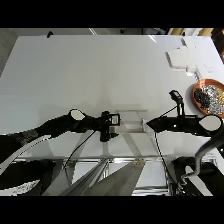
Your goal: Fold the box and place the chain.
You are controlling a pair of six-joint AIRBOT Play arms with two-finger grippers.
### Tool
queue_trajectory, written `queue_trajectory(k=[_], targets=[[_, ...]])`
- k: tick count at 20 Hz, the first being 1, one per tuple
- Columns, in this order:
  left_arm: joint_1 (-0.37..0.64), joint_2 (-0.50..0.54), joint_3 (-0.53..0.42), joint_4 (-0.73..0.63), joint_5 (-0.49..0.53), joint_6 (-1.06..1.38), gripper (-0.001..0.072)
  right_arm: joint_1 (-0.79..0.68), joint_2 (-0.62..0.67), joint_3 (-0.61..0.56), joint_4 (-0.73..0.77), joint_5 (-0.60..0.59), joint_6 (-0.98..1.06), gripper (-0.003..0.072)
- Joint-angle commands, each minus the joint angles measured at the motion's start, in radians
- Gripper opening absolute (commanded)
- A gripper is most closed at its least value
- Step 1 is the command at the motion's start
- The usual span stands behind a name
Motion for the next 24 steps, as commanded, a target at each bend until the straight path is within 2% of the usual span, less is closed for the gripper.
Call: queue_trajectory(k=[1, 2, 6, 8, 11, 14, 16, 19, 24], targets=[[-0.001, 0.000, 0.000, 0.000, 0.000, 0.000, 0.0345, 0.057, -0.035, 0.009, -0.090, -0.010, 0.109, 0.0451], [-0.001, 0.000, 0.000, 0.000, 0.000, 0.000, 0.0345, 0.092, -0.051, 0.009, -0.112, -0.030, 0.144, 0.0471], [-0.001, 0.000, 0.000, 0.000, 0.000, 0.000, 0.0345, 0.229, -0.081, 0.026, -0.132, -0.098, 0.220, 0.0470], [-0.001, 0.000, 0.000, 0.000, 0.000, 0.000, 0.0345, 0.258, -0.081, 0.066, -0.204, -0.100, 0.301, 0.0460], [-0.001, 0.000, 0.000, 0.000, 0.000, 0.000, 0.0345, 0.277, -0.087, 0.132, -0.319, -0.084, 0.444, 0.0452], [-0.001, 0.000, 0.000, 0.000, 0.000, 0.000, 0.0345, 0.320, -0.149, 0.182, -0.340, -0.041, 0.511, 0.0407], [-0.001, 0.000, 0.000, 0.000, 0.000, 0.000, 0.0345, 0.373, -0.193, 0.208, -0.356, -0.045, 0.560, 0.0407], [-0.001, 0.000, 0.000, 0.000, 0.000, 0.000, 0.0345, 0.456, -0.237, 0.254, -0.463, -0.033, 0.665, 0.0406], [-0.001, 0.000, 0.000, 0.000, 0.000, 0.000, 0.0345, 0.513, -0.297, 0.316, -0.549, 0.020, 0.772, 0.0405]])
